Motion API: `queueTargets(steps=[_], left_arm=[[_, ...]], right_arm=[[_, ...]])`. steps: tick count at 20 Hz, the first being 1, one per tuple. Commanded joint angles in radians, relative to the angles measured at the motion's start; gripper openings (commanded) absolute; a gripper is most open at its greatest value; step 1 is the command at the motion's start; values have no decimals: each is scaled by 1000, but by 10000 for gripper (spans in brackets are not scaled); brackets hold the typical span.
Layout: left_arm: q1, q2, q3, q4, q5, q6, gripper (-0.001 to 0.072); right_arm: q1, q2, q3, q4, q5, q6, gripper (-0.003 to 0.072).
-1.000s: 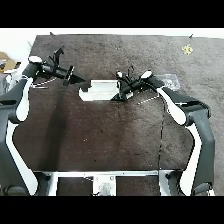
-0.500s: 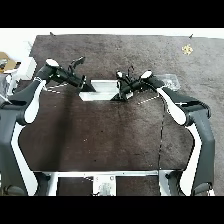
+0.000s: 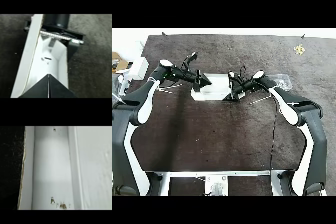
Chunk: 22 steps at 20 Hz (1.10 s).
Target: Fold the box and place the chain.
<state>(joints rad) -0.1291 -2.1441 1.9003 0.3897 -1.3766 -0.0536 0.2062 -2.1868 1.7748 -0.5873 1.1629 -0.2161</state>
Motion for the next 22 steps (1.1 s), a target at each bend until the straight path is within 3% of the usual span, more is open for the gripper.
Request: queueTargets(steps=[1, 5, 14, 22], left_arm=[[-1, 0, 0, 1, 139, 2, 11], [-1, -19, 0, 4, 233, -2, 11], [-1, -61, -50, 71, 220, -50, 11], [-1, -43, 0, 44, 198, -50, 11]], right_arm=[[0, -1, 0, 0, 0, 0, 455], [0, -1, 0, 0, 0, 0, 455], [0, -1, 0, 0, 0, 0, 455], [0, -1, 0, 0, 0, 0, 455]])
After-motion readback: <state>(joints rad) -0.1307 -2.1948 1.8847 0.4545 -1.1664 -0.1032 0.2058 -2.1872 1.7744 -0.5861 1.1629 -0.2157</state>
